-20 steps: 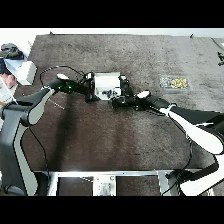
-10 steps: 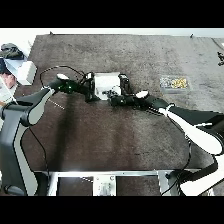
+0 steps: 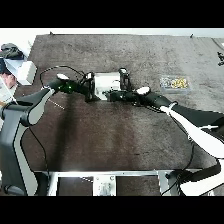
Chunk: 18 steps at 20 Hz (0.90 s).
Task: Fold the box and place the chain.
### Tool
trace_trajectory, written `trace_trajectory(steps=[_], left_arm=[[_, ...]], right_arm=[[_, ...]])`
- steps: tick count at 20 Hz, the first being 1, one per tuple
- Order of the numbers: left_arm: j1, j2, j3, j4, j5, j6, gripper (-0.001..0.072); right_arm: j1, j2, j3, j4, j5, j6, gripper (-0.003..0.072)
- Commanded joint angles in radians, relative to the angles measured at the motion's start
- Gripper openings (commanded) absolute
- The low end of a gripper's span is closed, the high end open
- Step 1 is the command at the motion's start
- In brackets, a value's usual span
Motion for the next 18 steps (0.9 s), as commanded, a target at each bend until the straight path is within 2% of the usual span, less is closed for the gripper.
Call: trace_trajectory(steps=[1, 6, 7, 9, 13, 16, 18], left_arm=[[0.0, 0.0, 0.001, 0.0, 0.0, 0.0, 0.034], [0.0, 0.0, 0.001, 0.0, 0.0, 0.0, 0.034], [0.0, 0.0, 0.0, 0.0, 0.0, 0.0, 0.034], [0.0, 0.0, 0.0, 0.0, 0.0, 0.0, 0.034], [0.0, 0.0, 0.001, 0.0, 0.0, 0.001, 0.034], [0.0, 0.0, 0.0, 0.0, 0.0, 0.0, 0.034], [0.0, 0.0, 0.0, 0.0, 0.0, 0.0, 0.034]], right_arm=[[0.001, 0.064, 0.004, 0.001, 0.022, -0.001, -0.0006], [-0.042, 0.219, 0.004, -0.042, -0.003, -0.049, 0.0007], [-0.073, 0.238, 0.005, -0.062, -0.008, -0.049, 0.011], [-0.152, 0.228, 0.051, -0.109, 0.07, -0.037, 0.0113], [-0.295, 0.08, 0.272, -0.122, 0.297, -0.043, 0.0113], [-0.35, -0.061, 0.446, -0.15, 0.43, -0.048, 0.0115], [-0.367, -0.163, 0.576, -0.196, 0.563, -0.053, 0.014]])
